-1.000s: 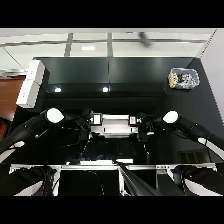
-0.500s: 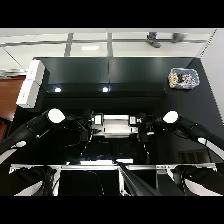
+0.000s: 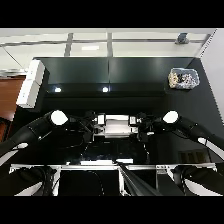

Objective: Fold the box and place the chain.

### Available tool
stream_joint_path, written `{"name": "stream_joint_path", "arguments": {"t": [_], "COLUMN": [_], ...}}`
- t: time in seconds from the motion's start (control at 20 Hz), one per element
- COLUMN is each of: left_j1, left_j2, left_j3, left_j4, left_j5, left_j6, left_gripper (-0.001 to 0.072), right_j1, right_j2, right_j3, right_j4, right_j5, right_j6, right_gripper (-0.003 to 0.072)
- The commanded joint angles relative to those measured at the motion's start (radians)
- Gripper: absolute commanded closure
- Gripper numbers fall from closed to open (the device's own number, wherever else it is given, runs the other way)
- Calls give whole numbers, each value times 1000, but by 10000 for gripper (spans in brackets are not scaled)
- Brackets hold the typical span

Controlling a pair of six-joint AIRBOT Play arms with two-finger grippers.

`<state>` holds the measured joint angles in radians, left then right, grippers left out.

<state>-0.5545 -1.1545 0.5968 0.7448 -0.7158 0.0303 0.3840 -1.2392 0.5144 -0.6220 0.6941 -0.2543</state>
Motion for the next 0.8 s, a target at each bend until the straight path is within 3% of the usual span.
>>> {"name": "stream_joint_path", "arguments": {"t": [0.0, 0.3, 0.5, 0.75], "left_j1": [-2, -6, -6, -6], "left_j2": [0, -80, -158, -172], "left_j3": [2, 75, 155, 158], "left_j4": [-32, -56, -35, -22], "left_j5": [-2, -13, -136, -113], "left_j6": [-13, -67, -108, -109], "left_gripper": [496, 496, 495, 496], "right_j1": [1, 1, 1, 1], "right_j2": [0, 0, 0, 0], "right_j3": [0, 0, 0, 0], "right_j4": [0, 0, 0, 0], "right_j5": [0, 0, 0, 0], "right_j6": [0, 0, 0, 0], "right_gripper": [618, 619, 619, 619]}}
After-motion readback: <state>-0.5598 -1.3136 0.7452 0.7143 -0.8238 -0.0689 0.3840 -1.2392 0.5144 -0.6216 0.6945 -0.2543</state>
